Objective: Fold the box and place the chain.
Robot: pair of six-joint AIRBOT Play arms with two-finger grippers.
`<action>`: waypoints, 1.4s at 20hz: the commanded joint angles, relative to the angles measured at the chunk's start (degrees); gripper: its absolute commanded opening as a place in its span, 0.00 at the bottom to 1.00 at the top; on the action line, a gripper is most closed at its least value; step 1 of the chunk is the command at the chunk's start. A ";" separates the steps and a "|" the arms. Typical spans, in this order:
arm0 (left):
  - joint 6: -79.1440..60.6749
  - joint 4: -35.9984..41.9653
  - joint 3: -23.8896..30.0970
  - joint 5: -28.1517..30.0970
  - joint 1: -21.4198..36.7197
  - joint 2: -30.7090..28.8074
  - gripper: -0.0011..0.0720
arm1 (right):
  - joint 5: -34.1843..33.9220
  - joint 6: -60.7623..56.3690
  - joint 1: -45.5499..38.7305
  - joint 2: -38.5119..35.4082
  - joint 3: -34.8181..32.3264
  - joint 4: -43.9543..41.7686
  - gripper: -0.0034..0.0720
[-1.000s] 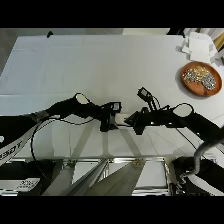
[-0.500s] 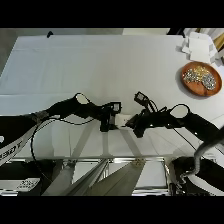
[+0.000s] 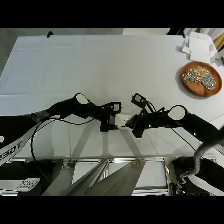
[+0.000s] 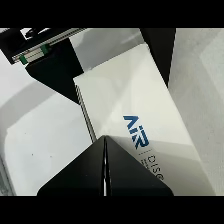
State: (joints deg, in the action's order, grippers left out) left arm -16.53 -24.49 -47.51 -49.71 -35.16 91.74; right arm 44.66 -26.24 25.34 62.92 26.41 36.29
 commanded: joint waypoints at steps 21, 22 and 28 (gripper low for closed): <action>0.04 0.04 0.00 -0.02 0.04 -0.04 0.55 | 40.11 -61.88 -0.13 -25.86 10.54 65.66 0.06; 0.04 0.07 0.00 -0.09 0.04 -0.04 0.55 | 38.80 -62.31 -0.13 -25.55 10.25 63.87 0.06; 0.04 0.04 0.00 -0.20 0.04 -0.04 0.55 | 37.46 -60.02 -0.13 -17.90 4.11 60.70 0.05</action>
State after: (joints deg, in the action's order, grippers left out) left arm -16.49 -24.43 -47.51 -49.80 -35.14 91.74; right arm 80.23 -87.00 25.23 41.71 32.91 96.23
